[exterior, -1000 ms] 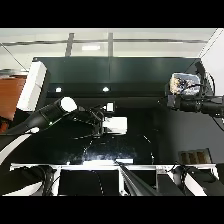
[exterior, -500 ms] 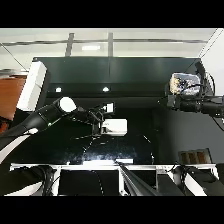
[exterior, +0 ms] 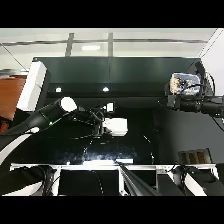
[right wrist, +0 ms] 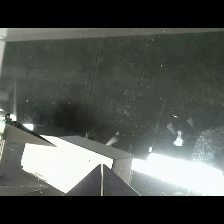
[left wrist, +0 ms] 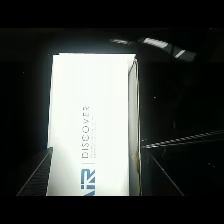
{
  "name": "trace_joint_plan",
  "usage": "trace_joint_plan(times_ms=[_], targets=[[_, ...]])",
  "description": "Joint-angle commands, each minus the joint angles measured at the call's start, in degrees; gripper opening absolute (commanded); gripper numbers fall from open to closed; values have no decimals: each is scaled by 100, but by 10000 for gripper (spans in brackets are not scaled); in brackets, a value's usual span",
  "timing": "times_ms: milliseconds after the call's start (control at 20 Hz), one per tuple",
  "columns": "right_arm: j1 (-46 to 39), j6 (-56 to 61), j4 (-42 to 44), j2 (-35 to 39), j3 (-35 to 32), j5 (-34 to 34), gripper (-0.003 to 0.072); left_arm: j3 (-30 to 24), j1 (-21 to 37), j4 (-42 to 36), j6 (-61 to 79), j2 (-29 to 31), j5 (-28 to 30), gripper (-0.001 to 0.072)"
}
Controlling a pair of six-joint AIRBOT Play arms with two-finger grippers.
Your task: Fold the box and place the chain.
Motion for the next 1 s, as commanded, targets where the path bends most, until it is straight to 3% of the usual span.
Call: trace_joint_plan(times_ms=[0,950], targets=[[-2,2,0,4,-2,0,23,2,-4,17,-4,-9,74,704],[-2,-2,0,4,-2,39,23,7,7,26,-286,4,-26,704]])
